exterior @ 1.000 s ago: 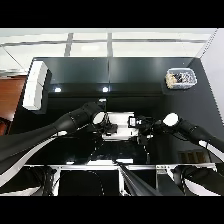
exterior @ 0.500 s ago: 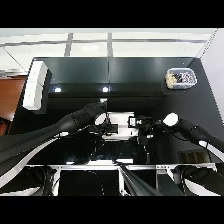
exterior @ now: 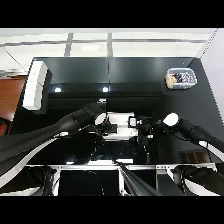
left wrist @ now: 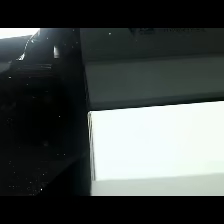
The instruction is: Fold the box and place the chain.
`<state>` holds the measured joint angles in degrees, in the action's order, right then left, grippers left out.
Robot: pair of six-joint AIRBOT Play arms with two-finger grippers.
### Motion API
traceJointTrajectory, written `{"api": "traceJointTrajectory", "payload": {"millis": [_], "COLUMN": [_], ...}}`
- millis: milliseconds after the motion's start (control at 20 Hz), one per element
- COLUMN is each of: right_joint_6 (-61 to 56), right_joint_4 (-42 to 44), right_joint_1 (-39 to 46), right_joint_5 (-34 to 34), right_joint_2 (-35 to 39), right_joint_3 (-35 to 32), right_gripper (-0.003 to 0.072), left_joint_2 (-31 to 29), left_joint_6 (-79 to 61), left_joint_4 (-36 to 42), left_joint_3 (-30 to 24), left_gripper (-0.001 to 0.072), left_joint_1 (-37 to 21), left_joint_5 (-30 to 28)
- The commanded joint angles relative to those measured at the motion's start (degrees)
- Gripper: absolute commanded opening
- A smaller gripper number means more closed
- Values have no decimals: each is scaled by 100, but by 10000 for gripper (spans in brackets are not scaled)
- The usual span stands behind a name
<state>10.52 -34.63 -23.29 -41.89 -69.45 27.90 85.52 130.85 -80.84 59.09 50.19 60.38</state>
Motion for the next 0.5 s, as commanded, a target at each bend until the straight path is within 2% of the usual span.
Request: {"api": "traceJointTrajectory", "payload": {"millis": [0,50,100,150,200,450], "right_joint_6": [-2,-2,-2,-2,-2,-2], "right_joint_4": [13,13,13,13,13,13], "right_joint_1": [-4,-4,-4,-4,-2,-4], "right_joint_5": [9,9,11,9,9,9], "right_joint_2": [-4,-4,-4,-4,-4,-4], "right_joint_3": [4,4,4,4,4,4], "right_gripper": [132,132,132,132,132,132], "left_joint_2": [2,2,2,2,2,11], "left_joint_6": [-17,-17,-22,-20,-20,208], "left_joint_4": [13,13,9,7,-31,-691], "left_joint_3": [7,13,44,98,175,350], "left_gripper": [47,52,138,322,422,421], "left_joint_1": [-2,-2,-2,-2,-2,0], "left_joint_5": [-17,-4,22,39,79,728]}}
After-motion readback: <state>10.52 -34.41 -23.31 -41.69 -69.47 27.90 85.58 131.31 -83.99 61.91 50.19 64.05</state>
